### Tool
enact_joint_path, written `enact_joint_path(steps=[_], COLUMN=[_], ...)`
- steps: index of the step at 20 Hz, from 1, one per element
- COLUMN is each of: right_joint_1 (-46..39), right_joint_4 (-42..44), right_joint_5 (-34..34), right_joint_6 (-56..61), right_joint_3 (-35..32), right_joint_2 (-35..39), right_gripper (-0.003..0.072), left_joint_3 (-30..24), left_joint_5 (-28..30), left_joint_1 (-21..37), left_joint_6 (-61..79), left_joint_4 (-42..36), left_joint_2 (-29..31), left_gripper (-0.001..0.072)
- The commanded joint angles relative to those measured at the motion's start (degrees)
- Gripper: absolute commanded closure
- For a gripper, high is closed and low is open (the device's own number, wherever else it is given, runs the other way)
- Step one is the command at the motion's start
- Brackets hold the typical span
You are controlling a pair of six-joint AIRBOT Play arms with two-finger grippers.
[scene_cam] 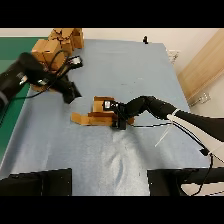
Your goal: Fold the box.
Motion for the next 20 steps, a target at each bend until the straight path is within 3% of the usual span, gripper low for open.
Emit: enact_joint_path(steps=[1, 2, 3, 6, 16, 17, 18, 19, 20], right_joint_1=[0.0, 0.0, 0.0, 0.0, 0.0, 0.0, 0.0, 0.0, 0.0], right_joint_4=[0.0, 0.2, 0.3, 0.6, 0.7, 0.7, 0.7, 0.7, 0.7], right_joint_5=[0.0, 0.0, -0.1, 0.0, -0.1, -0.1, -0.1, -0.1, -0.2], right_joint_6=[0.0, 0.0, 0.0, 0.0, 0.1, 0.1, 0.1, 0.1, 0.1], right_joint_3=[0.0, 0.0, 0.0, 0.0, 0.0, 0.0, 0.0, 0.0, 0.0], right_joint_2=[0.0, 0.0, 0.0, 0.0, 0.0, 0.0, 0.0, 0.0, 0.0], right_gripper=[0.0679, 0.0679, 0.0679, 0.0679, 0.0679, 0.0679, 0.0679, 0.0679, 0.0679], left_joint_3=[-13.9, -16.1, -17.8, -18.7, -18.6, -18.6, -18.5, -18.2, -17.9], left_joint_5=[3.9, 5.0, 8.1, 15.5, 16.8, 17.0, 16.8, 16.2, 16.1], left_joint_1=[3.4, 2.6, 1.5, -2.9, -10.0, -10.3, -10.4, -10.4, -10.4], left_joint_6=[8.8, 12.2, 14.0, 15.3, 24.7, 24.7, 24.7, 24.7, 24.7], left_joint_4=[1.0, 1.1, 1.0, 1.4, -3.4, -3.4, -3.3, -3.4, -3.4], left_joint_2=[8.7, 8.5, 8.0, 5.7, -2.6, -2.6, -2.5, -2.5, -2.5], left_gripper=[0.069, 0.0393, 0.0019, 0.0026, 0.0029, 0.008, 0.0242, 0.0354, 0.0358])
